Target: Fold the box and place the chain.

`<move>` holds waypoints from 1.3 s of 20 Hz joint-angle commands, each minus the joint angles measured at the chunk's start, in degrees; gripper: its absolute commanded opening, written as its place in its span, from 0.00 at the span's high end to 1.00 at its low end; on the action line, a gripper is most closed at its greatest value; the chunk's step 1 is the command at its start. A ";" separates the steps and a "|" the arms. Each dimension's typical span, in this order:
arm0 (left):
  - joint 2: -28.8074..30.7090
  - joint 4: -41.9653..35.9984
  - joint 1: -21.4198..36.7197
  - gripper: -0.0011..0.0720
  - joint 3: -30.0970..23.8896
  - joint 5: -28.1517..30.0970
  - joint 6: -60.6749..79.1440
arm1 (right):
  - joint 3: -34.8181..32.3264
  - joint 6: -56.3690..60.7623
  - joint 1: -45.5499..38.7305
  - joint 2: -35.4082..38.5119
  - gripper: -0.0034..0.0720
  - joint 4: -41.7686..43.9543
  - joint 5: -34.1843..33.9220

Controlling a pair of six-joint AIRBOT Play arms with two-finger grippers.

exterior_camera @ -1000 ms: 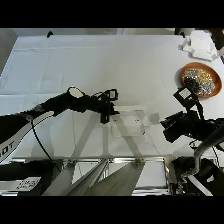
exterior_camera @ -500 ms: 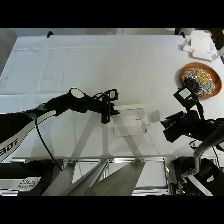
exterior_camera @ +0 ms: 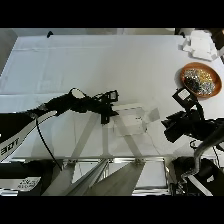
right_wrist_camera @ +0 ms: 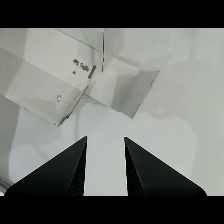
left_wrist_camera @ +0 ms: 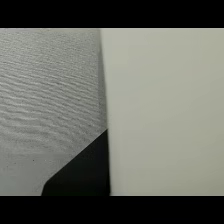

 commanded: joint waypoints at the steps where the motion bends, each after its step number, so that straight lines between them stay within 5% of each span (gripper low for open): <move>1: 0.20 -0.24 0.00 0.98 0.11 -1.05 0.15 | -0.04 -1.55 0.02 0.02 0.59 0.02 -0.04; 5: 1.88 1.90 -0.02 0.99 1.60 -5.42 -0.79 | -0.04 -1.55 0.02 0.02 0.59 0.02 -1.07; 10: 1.86 15.91 0.00 0.99 5.64 -8.09 -9.11 | -0.02 -1.55 0.02 0.02 0.59 0.04 -1.27; 26: 0.33 8.63 -0.07 0.98 5.62 -1.25 -9.92 | -0.02 -1.55 0.02 0.02 0.59 0.00 -1.27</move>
